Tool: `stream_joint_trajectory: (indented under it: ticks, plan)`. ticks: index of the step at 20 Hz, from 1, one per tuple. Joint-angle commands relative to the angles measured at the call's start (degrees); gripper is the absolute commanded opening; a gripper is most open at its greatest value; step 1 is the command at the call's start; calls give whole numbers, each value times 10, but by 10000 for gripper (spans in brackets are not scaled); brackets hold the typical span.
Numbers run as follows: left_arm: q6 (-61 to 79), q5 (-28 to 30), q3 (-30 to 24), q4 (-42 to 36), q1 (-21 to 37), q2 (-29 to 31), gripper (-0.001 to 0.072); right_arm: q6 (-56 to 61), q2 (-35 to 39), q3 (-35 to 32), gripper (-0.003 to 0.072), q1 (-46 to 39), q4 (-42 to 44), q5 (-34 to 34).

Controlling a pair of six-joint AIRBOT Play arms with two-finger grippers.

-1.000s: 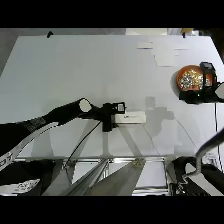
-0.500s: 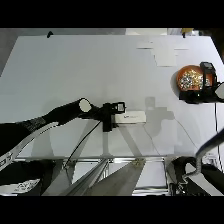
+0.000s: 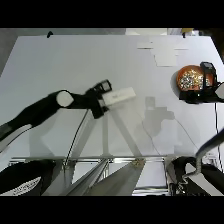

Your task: Fold the box and place the chain.

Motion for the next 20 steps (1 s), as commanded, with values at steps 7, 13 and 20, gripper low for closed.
stream_joint_trajectory:
  ticks: [7,13,20]
  plan:
    - [-370,-153,0,283,229,197,11,0,0,0,16,0,0,0]
    - [-459,-221,-1,324,394,183,174,0,0,0,16,0,0,0]
    - [-460,-233,-1,324,484,128,174,0,0,0,16,0,0,0]
